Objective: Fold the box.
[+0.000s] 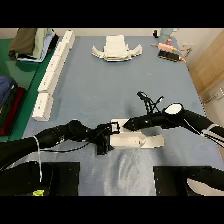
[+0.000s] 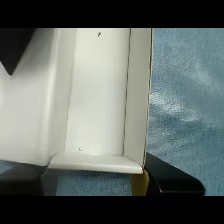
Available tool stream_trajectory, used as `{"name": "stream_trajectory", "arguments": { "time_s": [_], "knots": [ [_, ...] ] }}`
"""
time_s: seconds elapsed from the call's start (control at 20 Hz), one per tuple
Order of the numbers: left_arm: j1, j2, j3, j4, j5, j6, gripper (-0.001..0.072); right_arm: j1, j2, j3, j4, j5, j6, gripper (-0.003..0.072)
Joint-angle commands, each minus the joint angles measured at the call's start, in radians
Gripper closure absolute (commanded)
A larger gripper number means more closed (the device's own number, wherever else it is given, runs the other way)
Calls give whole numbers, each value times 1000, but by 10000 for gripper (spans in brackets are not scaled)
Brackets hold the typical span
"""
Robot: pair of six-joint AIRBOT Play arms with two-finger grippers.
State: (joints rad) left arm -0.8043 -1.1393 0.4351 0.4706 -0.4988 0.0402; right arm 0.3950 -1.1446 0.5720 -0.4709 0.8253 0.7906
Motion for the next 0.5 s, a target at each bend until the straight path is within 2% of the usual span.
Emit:
{"name": "stream_trajectory", "arguments": {
  "time_s": [0.0, 0.15, 0.2, 0.25, 0.35, 0.45],
  "knots": [
    [0, 0, 1, 0, 1, 0, 288, -3, 149, 21, -77, 19, -6, 547],
    [0, 0, 1, 0, 0, 0, 288, -2, 337, 21, -208, 132, -6, 542],
    [0, 0, 1, 0, 1, 0, 288, -2, 395, 21, -284, 182, -5, 509],
    [0, 0, 1, 0, 1, 0, 288, -2, 451, 21, -384, 235, 0, 432],
    [0, 0, 1, 0, 1, 0, 288, -2, 547, 6, -571, 329, 20, 220],
    [0, 0, 1, 0, 1, 0, 288, -2, 601, -35, -668, 393, 19, 198]
  ]
}}
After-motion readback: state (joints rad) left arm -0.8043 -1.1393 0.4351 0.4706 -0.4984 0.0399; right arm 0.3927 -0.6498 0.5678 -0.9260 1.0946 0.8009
